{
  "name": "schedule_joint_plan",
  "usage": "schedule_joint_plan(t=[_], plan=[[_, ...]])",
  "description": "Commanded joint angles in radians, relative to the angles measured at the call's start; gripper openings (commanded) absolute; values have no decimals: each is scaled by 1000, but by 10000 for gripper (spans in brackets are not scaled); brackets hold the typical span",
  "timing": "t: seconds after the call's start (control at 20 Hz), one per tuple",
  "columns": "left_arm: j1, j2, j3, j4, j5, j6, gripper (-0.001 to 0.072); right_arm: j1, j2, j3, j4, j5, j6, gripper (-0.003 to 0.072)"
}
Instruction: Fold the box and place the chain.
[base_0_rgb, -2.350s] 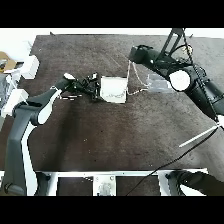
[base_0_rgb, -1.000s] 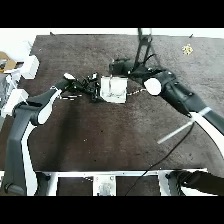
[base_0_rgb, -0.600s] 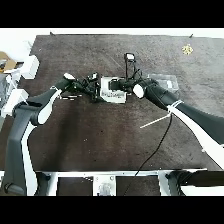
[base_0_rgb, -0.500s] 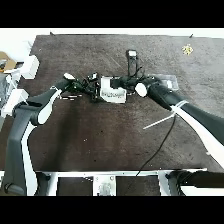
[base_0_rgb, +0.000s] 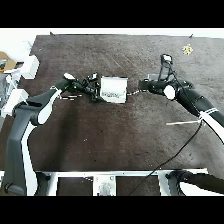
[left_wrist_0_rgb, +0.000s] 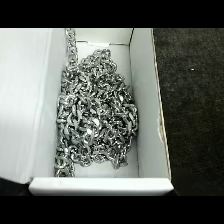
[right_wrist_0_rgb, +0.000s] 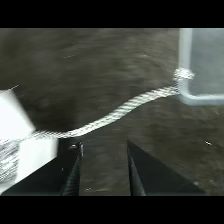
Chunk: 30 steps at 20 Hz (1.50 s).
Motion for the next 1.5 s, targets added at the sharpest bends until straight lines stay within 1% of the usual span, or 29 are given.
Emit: schedule_joint_plan(t=[0.0, 0.2, 0.3, 0.45, 0.55, 0.75, 0.8, 0.85, 0.9, 0.95, 1.0, 1.05, 1.25, 1.45], plan=[[0, 0, 0, 0, 0, 0, 351, -77, -100, -31, 141, -129, 11, 338], [0, 0, 0, 0, 0, 0, 351, -81, -259, 81, 188, -91, 12, 337], [0, 0, 0, 0, 0, 0, 351, -80, -324, 159, 196, -19, 11, 336], [0, 0, 0, 0, 0, 0, 351, -80, -386, 268, 184, 95, 12, 336], [0, 0, 0, 0, 0, 0, 351, -79, -411, 315, 181, 126, 12, 335], [0, 0, 0, 0, 0, 0, 351, -77, -452, 368, 181, 174, 19, 334], [0, 0, 0, 0, 0, 0, 351, -77, -463, 378, 182, 185, 19, 313], [0, 0, 0, 0, 0, 0, 351, -75, -467, 380, 176, 184, 19, 236], [0, 0, 0, 0, 0, 0, 351, -74, -467, 380, 166, 185, 20, 194], [0, 0, 0, -1, 0, 0, 351, -74, -467, 380, 165, 185, 19, 181], [0, 0, 0, -1, 0, 0, 351, -72, -464, 380, 154, 185, 19, 64], [0, 0, 0, -2, 0, 0, 351, -69, -458, 380, 146, 185, 19, 22], [0, 0, 0, -2, 0, 0, 351, -40, -383, 380, 86, 185, 19, 5], [0, 0, 0, -3, 0, 0, 351, 1, -237, 380, -8, 206, 19, 4]])
